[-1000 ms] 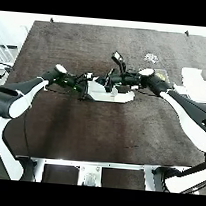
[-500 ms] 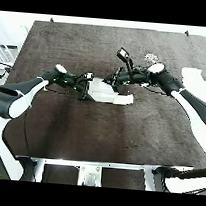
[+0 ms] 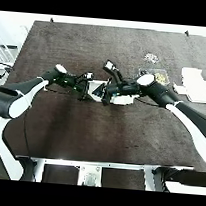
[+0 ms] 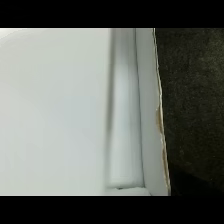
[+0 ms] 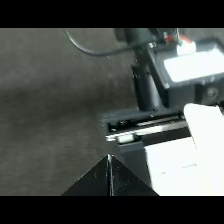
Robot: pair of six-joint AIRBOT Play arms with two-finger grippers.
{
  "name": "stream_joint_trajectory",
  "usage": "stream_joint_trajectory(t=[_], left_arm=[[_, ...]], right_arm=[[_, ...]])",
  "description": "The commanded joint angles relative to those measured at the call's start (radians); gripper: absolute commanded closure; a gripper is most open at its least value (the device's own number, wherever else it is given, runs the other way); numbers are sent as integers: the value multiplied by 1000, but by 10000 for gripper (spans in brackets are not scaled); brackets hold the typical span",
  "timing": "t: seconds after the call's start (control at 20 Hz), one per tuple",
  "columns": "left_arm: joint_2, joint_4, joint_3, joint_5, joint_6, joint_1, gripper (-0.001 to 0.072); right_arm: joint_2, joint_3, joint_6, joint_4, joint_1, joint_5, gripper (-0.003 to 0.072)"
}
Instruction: Fold the box and place the chain.
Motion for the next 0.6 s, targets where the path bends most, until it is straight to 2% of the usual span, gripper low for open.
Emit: stream_joint_trajectory(t=[0.0,0.2,0.55], left_arm=[[0,0,0,0,0,1,259],[0,0,0,0,-1,1,259],[0,-1,0,-1,-1,1,259]], right_arm=[[-65,-23,-22,50,29,-164,671],[-113,1,-116,185,28,-307,671],[-69,33,-86,200,2,-320,670]])
